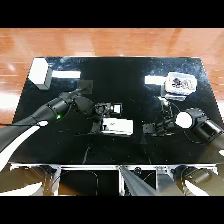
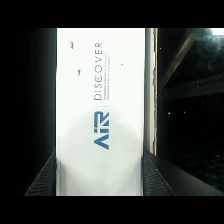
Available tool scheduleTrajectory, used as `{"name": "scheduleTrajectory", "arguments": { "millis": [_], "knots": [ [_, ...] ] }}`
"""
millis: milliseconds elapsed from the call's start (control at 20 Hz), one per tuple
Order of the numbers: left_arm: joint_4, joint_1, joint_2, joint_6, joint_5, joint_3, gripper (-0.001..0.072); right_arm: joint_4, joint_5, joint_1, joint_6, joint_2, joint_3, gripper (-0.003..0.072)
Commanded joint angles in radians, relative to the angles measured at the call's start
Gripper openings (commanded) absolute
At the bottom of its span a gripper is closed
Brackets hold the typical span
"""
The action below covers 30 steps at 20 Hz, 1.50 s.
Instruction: Fold the box and place the chain.
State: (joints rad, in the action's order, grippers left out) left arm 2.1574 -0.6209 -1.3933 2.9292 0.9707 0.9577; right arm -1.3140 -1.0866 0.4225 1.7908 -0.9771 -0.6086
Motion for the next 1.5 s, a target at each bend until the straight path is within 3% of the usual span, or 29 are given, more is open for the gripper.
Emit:
{"name": "scheduleTrajectory", "arguments": {
  "millis": [0, 200, 250, 400, 450, 700, 950, 1200, 1450],
  "knots": [
    [-0.001, -0.005, -0.008, 0.000, -0.008, 0.000, 0.0624, 0.000, 0.000, -0.001, -0.003, 0.001, 0.000, 0.0031],
    [-0.001, -0.005, -0.008, 0.000, -0.011, 0.000, 0.0584, 0.001, 0.018, -0.001, -0.008, 0.001, 0.000, 0.0031],
    [-0.001, -0.005, -0.008, 0.000, -0.010, 0.000, 0.0505, 0.001, 0.018, -0.001, -0.008, 0.001, 0.000, 0.0031],
    [-0.001, -0.005, -0.008, 0.000, -0.009, 0.000, 0.0117, 0.001, 0.018, -0.001, -0.008, 0.001, 0.000, 0.0031],
    [-0.001, -0.005, -0.006, 0.000, -0.009, 0.000, 0.0050, 0.001, 0.018, -0.001, -0.008, 0.001, 0.000, 0.0031],
    [-0.009, 0.008, 0.015, -0.089, -0.004, 0.032, 0.0022, 0.001, 0.017, -0.001, -0.008, 0.001, 0.000, 0.0031],
    [-0.082, 0.112, 0.075, -0.211, 0.045, 0.072, 0.0021, 0.001, 0.017, -0.001, -0.016, 0.001, 0.000, 0.0031],
    [-0.131, 0.350, 0.167, -0.375, 0.167, 0.071, 0.0021, 0.001, 0.017, -0.001, -0.024, 0.001, 0.000, 0.0031],
    [-0.249, 0.699, 0.214, -0.510, 0.321, 0.069, 0.0021, 0.001, 0.019, -0.001, -0.060, 0.001, 0.000, 0.0031]
  ]
}}
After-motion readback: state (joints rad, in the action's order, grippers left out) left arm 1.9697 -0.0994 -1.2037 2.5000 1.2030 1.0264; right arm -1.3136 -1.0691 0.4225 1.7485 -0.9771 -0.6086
